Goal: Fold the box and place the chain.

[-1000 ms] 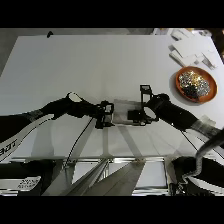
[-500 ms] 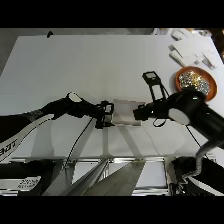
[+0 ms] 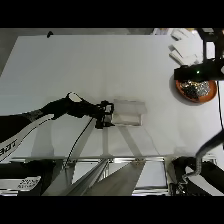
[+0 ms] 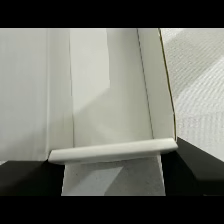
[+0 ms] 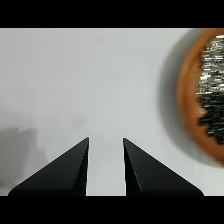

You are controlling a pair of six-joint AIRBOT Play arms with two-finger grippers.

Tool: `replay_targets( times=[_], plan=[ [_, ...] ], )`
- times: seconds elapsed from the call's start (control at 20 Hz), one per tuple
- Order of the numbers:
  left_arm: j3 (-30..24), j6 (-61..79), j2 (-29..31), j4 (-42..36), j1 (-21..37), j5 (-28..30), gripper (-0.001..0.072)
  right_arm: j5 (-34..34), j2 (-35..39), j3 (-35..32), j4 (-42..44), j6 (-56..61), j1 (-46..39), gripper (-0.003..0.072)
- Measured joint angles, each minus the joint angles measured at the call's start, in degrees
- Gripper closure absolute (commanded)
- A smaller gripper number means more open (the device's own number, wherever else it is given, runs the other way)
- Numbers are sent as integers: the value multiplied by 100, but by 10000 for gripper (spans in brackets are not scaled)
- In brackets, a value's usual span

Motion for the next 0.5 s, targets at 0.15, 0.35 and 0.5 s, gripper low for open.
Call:
replay_targets(
  times=[0.15, 0.35, 0.5],
  plan=[
    [0, 0, 0, 0, 0, 0, 514, -358, -551, 59, 11, -323, -791, 471],
    [0, 0, 0, 0, 0, -2, 514, -654, -1408, 81, 24, -494, -1464, 472],
    [0, 0, 0, 0, 0, 0, 514, -769, -1915, 87, 37, -531, -1670, 522]
  ],
)
